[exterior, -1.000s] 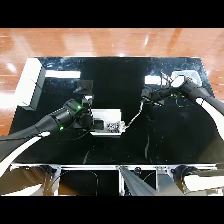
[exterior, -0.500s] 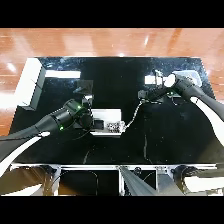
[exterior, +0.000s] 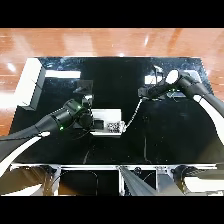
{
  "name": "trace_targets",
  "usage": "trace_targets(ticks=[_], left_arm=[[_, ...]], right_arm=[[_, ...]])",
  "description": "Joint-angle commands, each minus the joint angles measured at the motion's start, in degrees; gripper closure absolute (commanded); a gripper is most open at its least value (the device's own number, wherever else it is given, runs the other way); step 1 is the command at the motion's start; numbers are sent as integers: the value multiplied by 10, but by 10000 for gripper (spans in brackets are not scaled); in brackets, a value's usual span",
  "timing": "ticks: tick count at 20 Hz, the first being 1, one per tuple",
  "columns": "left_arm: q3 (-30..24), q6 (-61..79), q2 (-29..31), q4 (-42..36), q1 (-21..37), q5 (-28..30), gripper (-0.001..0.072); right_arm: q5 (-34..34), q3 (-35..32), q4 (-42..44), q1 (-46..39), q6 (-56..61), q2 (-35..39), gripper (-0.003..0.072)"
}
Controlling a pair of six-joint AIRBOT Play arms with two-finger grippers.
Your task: Fold the box and place the chain.
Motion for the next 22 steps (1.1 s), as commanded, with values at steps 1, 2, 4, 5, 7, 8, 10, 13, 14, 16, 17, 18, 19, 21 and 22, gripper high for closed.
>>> trace_targets(ticks=[1,2,4,5,7,8,10,13,14,16,17,18,19,21,22], left_arm=[[1,0,0,0,0,2,686],[1,0,0,0,0,2,686],[1,0,0,0,0,2,686],[1,0,0,0,0,2,686],[1,0,0,0,0,2,686],[1,0,0,0,0,2,686],[1,0,0,0,0,2,686],[1,0,0,0,0,2,686],[1,0,0,0,0,2,686],[1,0,0,0,0,2,686],[1,0,0,0,0,2,686],[1,0,0,0,0,2,686],[1,0,0,0,0,2,686],[1,0,0,0,0,2,686],[1,0,0,0,0,2,686]], right_arm=[[53,5,3,-4,-43,65,654],[64,5,3,-3,-53,97,654],[82,5,23,-3,-71,176,654],[90,5,39,-3,-78,215,654],[110,5,75,-1,-93,291,654],[120,5,96,1,-99,320,654],[132,5,170,6,-131,364,654],[132,5,301,9,-196,392,653],[134,5,338,12,-209,391,652],[124,5,355,37,-220,391,653],[116,5,354,54,-221,391,652],[104,5,354,74,-222,390,653],[90,5,354,96,-226,390,653],[59,5,353,133,-226,388,653],[42,5,349,148,-229,386,653]])
